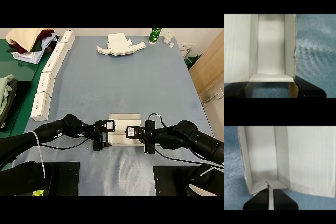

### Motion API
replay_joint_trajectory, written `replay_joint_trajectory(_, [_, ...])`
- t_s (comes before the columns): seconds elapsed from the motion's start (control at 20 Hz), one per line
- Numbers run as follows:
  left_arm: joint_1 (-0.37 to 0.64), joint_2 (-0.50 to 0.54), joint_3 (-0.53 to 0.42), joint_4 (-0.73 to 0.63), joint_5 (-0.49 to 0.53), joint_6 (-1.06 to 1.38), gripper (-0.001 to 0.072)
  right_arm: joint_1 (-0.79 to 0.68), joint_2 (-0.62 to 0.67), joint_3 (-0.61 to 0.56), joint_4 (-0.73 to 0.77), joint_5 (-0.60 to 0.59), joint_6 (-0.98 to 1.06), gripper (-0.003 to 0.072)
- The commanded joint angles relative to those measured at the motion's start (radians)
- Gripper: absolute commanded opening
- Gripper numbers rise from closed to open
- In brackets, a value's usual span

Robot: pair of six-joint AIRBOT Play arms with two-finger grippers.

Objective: Fold the box.

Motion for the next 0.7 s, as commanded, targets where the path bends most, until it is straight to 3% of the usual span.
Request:
replay_joint_trajectory(0.0, [0.0,0.0,0.0,0.0,0.0,0.0,0.0525,0.001,0.0,0.0,0.068,0.029,-0.065,0.0083])
replay_joint_trajectory(0.15, [0.0,0.0,0.0,0.0,0.0,0.0,0.0525,0.001,0.0,0.0,0.08,0.055,-0.082,0.0103])
replay_joint_trajectory(0.25, [0.0,0.0,0.0,0.0,0.0,0.0,0.0525,0.001,0.0,0.0,0.091,0.055,-0.084,0.0406])
replay_joint_trajectory(0.35, [0.0,0.0,0.0,0.0,0.0,0.0,0.0525,0.001,-0.013,0.0,0.097,0.055,-0.085,0.0427])
replay_joint_trajectory(0.4, [0.0,0.0,0.0,0.0,0.0,0.0,0.0525,0.001,-0.024,-0.001,0.097,0.056,-0.085,0.0482])
replay_joint_trajectory(0.45, [0.0,0.0,0.0,0.0,0.0,0.0,0.0525,0.001,-0.038,-0.001,0.097,0.064,-0.085,0.0615])
replay_joint_trajectory(0.65, [0.0,0.0,0.0,0.0,0.0,0.0,0.0525,0.001,-0.039,0.0,0.084,0.053,-0.079,0.0629])
